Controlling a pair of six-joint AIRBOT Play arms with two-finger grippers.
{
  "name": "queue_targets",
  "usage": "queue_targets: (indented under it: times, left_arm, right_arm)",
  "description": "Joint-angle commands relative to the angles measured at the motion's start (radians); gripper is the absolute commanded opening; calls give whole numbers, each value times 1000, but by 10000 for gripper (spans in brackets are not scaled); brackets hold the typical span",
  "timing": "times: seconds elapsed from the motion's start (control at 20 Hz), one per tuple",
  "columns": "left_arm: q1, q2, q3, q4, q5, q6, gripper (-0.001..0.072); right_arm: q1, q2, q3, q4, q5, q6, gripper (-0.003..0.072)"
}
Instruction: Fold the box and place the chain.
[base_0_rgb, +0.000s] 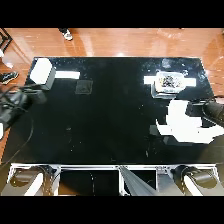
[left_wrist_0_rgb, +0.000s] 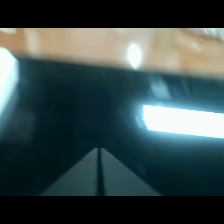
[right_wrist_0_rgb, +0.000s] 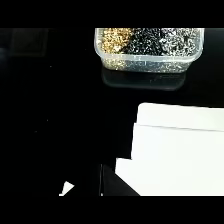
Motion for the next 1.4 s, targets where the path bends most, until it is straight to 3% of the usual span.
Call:
queue_targets:
  times: [0.0, 0.05, 0.1, 0.15, 0.35, 0.5, 0.55, 0.65, 0.8, 0.95, 1.1, 1.2, 1.35]
  left_arm:
    - [-74, -122, 14, -64, -103, 38, 642]
    - [-77, -146, 32, -64, -108, 33, 632]
    - [-75, -155, 52, -63, -115, 33, 632]
    - [-70, -152, 70, -63, -124, 33, 632]
    - [-62, -117, 121, -51, -228, 34, 631]
    - [-63, -99, 121, -53, -291, 33, 629]
    - [-66, -99, 120, -53, -302, 33, 629]
    - [-66, -100, 117, -53, -301, 33, 629]
    - [-65, -104, 117, -54, -291, 33, 629]
    - [-65, -104, 118, -56, -290, 33, 629]
    - [-65, -111, 118, -56, -278, 33, 629]
    - [-65, -129, 118, -84, -244, 32, 628]
    - [-65, -153, 118, -129, -207, 32, 628]
  right_arm:
    - [-1, -22, -7, -49, -37, 5, 33]
    - [-13, -27, -9, -103, -41, 37, 36]
    - [-33, -33, -9, -137, -39, 69, 341]
    - [-61, -39, -9, -164, -32, 94, 699]
    - [-257, -88, -9, -305, 60, 168, 710]
    - [-619, -174, -9, -308, -44, 175, 710]
    - [-752, -215, -9, -220, -76, 170, 710]
    - [-1001, -325, -8, 99, -99, -3, 710]
    - [-1236, -506, 37, 467, -25, -333, 710]
    - [-1324, -706, 201, 481, 141, -477, 710]
    - [-1337, -951, 376, 495, 401, -547, 710]
    - [-1324, -1077, 413, 551, 517, -593, 709]
    - [-1291, -1195, 438, 563, 601, -618, 709]
